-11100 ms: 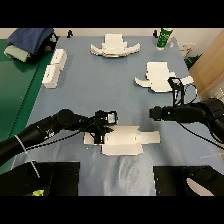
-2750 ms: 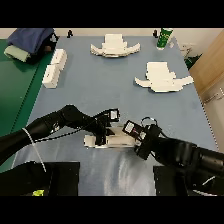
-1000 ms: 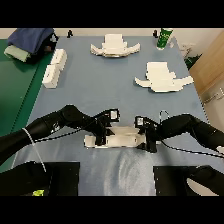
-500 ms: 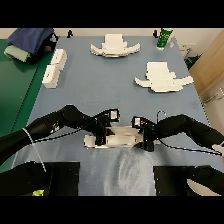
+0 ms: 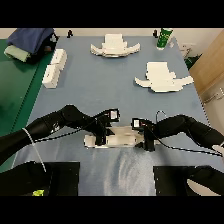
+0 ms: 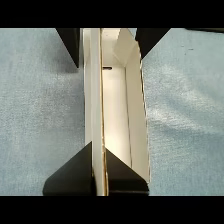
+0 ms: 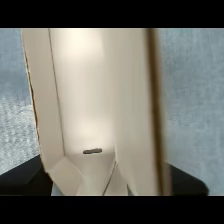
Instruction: Fold the box.
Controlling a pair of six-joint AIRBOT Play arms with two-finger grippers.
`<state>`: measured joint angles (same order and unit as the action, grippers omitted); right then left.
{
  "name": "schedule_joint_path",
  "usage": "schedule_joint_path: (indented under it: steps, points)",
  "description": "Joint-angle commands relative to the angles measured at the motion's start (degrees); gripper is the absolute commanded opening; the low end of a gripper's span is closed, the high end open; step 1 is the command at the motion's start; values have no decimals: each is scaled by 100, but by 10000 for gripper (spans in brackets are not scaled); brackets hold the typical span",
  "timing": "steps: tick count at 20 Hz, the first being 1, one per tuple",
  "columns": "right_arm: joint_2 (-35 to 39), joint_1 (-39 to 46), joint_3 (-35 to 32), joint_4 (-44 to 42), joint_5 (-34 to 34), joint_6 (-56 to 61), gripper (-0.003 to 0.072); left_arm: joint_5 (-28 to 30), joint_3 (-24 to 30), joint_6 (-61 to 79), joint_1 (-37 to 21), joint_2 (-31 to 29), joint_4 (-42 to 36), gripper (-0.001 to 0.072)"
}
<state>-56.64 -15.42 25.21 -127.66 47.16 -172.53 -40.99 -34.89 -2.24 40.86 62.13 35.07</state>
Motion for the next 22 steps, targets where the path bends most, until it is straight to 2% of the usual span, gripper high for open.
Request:
schedule_joint_path:
  steps: [1, 10, 18, 22]
  points:
    - [17, -55, 59, 72, -76, 4, 712, 0, -4, 2, 0, 2, 2, 14]
    - [-42, -249, 87, 251, -20, 2, 709, 0, -4, 2, 0, 2, 2, 14]
    - [-164, -284, 66, 387, -275, 2, 709, 0, -4, 2, 0, 2, 2, 14]
    - [-162, -398, 66, 422, -328, 2, 682, 0, -4, 2, 0, 2, 2, 14]
